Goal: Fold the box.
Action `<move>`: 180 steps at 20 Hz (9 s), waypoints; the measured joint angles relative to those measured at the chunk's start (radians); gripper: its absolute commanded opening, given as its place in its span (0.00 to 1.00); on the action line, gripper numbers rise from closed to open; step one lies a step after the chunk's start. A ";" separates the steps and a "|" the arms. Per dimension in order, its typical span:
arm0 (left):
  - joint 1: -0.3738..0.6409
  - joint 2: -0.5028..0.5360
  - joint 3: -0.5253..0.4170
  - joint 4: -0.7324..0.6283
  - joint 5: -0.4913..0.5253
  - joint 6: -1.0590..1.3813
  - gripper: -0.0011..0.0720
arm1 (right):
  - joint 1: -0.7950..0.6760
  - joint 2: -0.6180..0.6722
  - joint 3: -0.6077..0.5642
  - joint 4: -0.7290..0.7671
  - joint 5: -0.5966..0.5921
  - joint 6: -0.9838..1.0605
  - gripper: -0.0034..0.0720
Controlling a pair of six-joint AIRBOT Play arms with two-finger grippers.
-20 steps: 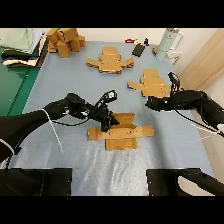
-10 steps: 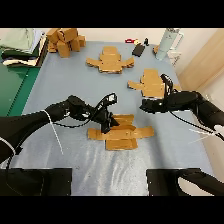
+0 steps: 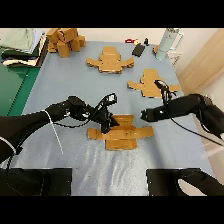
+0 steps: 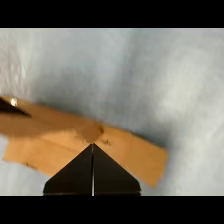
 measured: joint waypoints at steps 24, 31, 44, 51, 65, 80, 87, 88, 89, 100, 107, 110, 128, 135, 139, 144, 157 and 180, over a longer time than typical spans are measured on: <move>-0.001 0.000 0.000 0.002 0.001 0.000 0.03 | 0.709 -0.007 -0.264 -0.799 0.400 0.174 0.73; -0.002 0.000 0.000 0.002 0.002 0.000 0.03 | 0.709 0.008 -0.249 -0.916 0.341 0.270 1.00; -0.002 0.000 0.000 0.002 0.001 0.000 0.03 | 0.185 -0.020 -0.216 -0.021 0.349 -0.988 1.00; -0.003 0.000 0.000 0.002 0.001 0.000 0.03 | 0.064 -0.207 -0.112 0.247 0.186 -1.288 0.99; -0.004 0.000 0.000 0.002 0.001 0.000 0.03 | 0.069 -0.216 -0.095 0.266 0.149 -1.286 0.99; -0.004 0.000 0.000 0.002 0.000 0.000 0.03 | 0.117 -0.200 -0.172 0.227 0.243 -1.340 0.81; -0.004 0.000 0.000 0.002 -0.001 0.000 0.03 | 0.133 -0.204 -0.177 0.205 0.253 -1.341 0.81; -0.004 0.000 0.000 0.002 0.000 0.000 0.03 | 0.134 -0.204 -0.177 0.201 0.253 -1.341 0.81; -0.004 0.000 0.000 0.002 0.000 0.000 0.03 | 0.134 -0.204 -0.179 0.199 0.254 -1.341 0.81; -0.004 0.000 0.000 0.002 -0.001 0.000 0.03 | 0.134 -0.222 -0.183 0.183 0.264 -1.341 0.67; -0.004 0.000 0.000 0.002 0.001 0.000 0.03 | 0.134 -0.224 -0.183 0.181 0.267 -1.341 0.67; -0.004 0.000 0.000 0.002 0.001 0.000 0.03 | 0.134 -0.224 -0.183 0.181 0.268 -1.341 0.67; -0.004 0.000 0.000 -0.027 0.003 0.000 0.03 | 0.134 -0.224 -0.183 0.181 0.269 -1.341 0.67; -0.004 -0.001 0.000 -0.037 0.002 -0.020 0.51 | 0.134 -0.224 -0.183 0.181 0.269 -1.341 0.67; 0.002 0.006 0.000 -0.031 0.002 -0.058 0.60 | 0.134 -0.224 -0.183 0.180 0.269 -1.341 0.67; 0.052 0.100 0.000 0.170 -0.010 -0.325 0.96 | 0.134 -0.224 -0.183 0.180 0.269 -1.341 0.67; -0.003 0.178 0.019 0.271 -0.191 -1.272 0.03 | 0.134 -0.224 -0.183 0.180 0.268 -1.341 0.67; 0.049 -0.119 0.262 0.346 -0.108 -1.361 0.03 | 0.134 -0.224 -0.183 0.181 0.252 -1.341 0.67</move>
